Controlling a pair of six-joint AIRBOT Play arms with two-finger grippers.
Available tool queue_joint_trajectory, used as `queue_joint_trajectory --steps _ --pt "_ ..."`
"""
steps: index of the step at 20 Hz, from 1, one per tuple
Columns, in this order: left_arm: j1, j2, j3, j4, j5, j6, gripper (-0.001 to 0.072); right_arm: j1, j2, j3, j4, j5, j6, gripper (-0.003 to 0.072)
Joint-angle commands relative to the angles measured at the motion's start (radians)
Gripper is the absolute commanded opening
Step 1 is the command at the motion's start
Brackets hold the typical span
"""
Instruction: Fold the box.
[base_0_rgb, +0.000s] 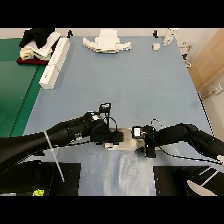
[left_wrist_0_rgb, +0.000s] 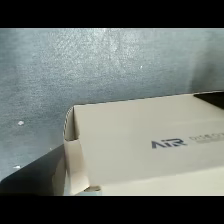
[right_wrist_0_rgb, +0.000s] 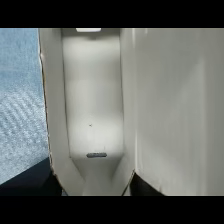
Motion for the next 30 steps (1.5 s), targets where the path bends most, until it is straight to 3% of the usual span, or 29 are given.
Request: queue_joint_trajectory --steps 1,3,4,14,16,20,25,26,27,28,29,30 --pt "-0.032 -0.071 0.071 0.044 -0.075 -0.085 0.0465 0.001 0.0 0.0 0.0 0.0 0.0 0.0446" --pt "-0.046 -0.082 0.088 0.075 -0.105 -0.126 0.046 0.001 0.0 0.0 0.0 0.0 0.0 0.0446" --pt "-0.053 -0.083 0.09 0.092 -0.114 -0.145 0.0357 0.001 0.0 0.0 0.0 0.0 0.0 0.0446" --pt "-0.09 -0.127 0.119 0.143 -0.142 -0.21 0.0333 0.001 0.0 0.0 0.0 0.0 0.0 0.0446" --pt "-0.1 -0.137 0.132 0.172 -0.145 -0.199 0.0013 0.001 0.0 0.0 0.0 0.0 0.0 0.0446" --pt "-0.099 -0.137 0.14 0.172 -0.208 -0.225 0.0013 0.001 0.0 0.0 0.0 0.0 0.0 0.0446" --pt "-0.099 -0.136 0.14 0.162 -0.212 -0.218 0.0015 0.001 0.0 0.0 0.0 0.0 0.0 0.0447" --pt "-0.099 -0.135 0.14 0.159 -0.212 -0.206 0.0017 0.001 0.0 0.0 0.0 0.0 0.0 0.0447" --pt "-0.099 -0.135 0.14 0.156 -0.212 -0.194 0.016 0.001 0.0 0.0 0.0 0.0 0.0 0.0447" --pt "-0.099 -0.135 0.14 0.152 -0.213 -0.196 0.0441 0.001 0.0 0.0 0.0 0.0 0.0 0.0447" --pt "-0.099 -0.135 0.14 0.148 -0.212 -0.198 0.0494 0.001 0.0 0.0 0.0 0.0 0.0 0.0447" --pt "-0.099 -0.135 0.14 0.145 -0.213 -0.198 0.0495 0.001 0.0 0.0 0.0 0.0 0.0 0.0446"
